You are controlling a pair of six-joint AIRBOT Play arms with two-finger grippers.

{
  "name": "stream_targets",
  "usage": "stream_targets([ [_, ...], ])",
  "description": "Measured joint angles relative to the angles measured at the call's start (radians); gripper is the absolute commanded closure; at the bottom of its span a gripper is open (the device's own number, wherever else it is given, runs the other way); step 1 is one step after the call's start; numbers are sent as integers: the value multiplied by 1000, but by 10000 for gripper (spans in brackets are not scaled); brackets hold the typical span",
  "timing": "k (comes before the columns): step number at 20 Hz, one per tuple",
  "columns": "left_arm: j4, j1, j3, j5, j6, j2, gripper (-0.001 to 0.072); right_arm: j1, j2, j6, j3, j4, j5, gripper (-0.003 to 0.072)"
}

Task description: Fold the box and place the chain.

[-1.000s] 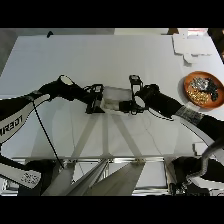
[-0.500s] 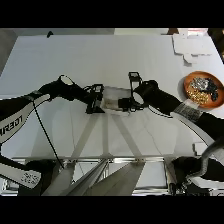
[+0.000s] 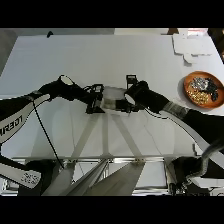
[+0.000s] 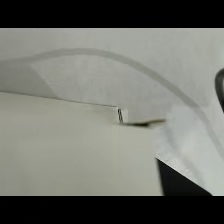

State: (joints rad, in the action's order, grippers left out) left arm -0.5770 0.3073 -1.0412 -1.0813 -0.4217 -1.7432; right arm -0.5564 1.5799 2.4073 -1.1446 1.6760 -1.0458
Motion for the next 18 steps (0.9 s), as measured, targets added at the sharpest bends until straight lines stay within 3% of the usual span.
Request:
stream_targets([
  [3,0,0,0,0,0,0,334,-7,24,31,-38,37,-42,506],
  [18,0,0,0,0,1,0,334,-11,65,198,-73,55,-70,496],
])
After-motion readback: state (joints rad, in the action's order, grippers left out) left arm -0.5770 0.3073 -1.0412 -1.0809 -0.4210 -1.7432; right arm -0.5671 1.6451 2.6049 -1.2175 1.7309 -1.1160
